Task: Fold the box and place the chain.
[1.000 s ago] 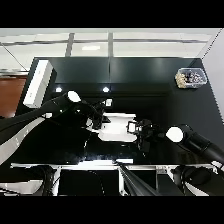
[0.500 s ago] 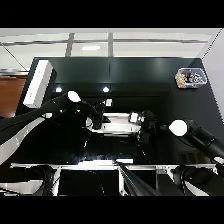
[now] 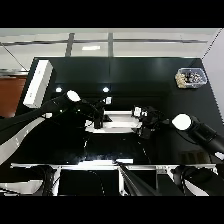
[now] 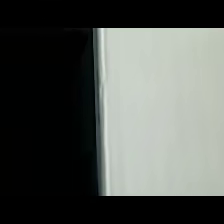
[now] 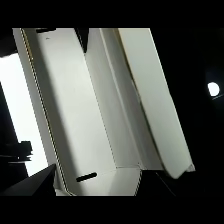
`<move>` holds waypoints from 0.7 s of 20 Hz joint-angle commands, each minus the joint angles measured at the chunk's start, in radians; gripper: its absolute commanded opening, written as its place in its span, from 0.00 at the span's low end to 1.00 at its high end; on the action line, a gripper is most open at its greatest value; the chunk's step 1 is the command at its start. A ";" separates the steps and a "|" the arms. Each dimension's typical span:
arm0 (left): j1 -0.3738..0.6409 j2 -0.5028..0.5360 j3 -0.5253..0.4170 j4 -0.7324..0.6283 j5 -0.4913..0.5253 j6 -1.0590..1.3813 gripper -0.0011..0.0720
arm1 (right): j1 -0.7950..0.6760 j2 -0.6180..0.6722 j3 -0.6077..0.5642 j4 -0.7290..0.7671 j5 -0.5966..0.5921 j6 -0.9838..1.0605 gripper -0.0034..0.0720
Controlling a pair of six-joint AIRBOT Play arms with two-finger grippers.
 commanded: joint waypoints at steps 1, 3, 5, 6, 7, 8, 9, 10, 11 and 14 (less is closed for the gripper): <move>0.000 0.000 0.000 -0.006 -0.001 0.000 0.05 | -0.018 -0.003 0.001 0.005 -0.005 -0.012 0.97; 0.000 0.000 0.000 -0.006 -0.001 0.024 0.05 | -0.039 -0.003 0.001 0.008 -0.003 -0.036 0.97; 0.000 0.000 0.000 -0.007 0.014 0.066 0.05 | -0.060 -0.003 0.001 0.026 0.012 -0.062 0.97; 0.000 0.000 0.000 -0.007 0.027 0.067 0.05 | -0.062 -0.002 0.001 0.025 0.021 -0.076 0.97; 0.000 0.000 0.000 -0.006 0.028 0.082 0.05 | -0.062 -0.003 0.001 0.026 0.029 -0.089 0.97; 0.000 0.002 0.000 -0.003 0.029 0.098 0.05 | -0.061 -0.002 0.001 0.026 0.036 -0.096 0.97; -0.002 0.003 0.000 -0.003 0.030 0.117 0.05 | -0.062 -0.003 0.001 0.026 0.045 -0.103 0.97; -0.007 0.004 0.000 -0.002 0.039 0.119 0.05 | -0.061 -0.003 0.001 0.026 0.048 -0.108 0.97; -0.008 0.004 0.000 -0.003 0.043 0.119 0.05 | -0.061 -0.003 0.001 0.027 0.047 -0.113 0.97; -0.023 0.014 0.000 -0.001 0.086 0.120 0.05 | -0.061 -0.003 0.001 0.050 0.048 -0.133 0.97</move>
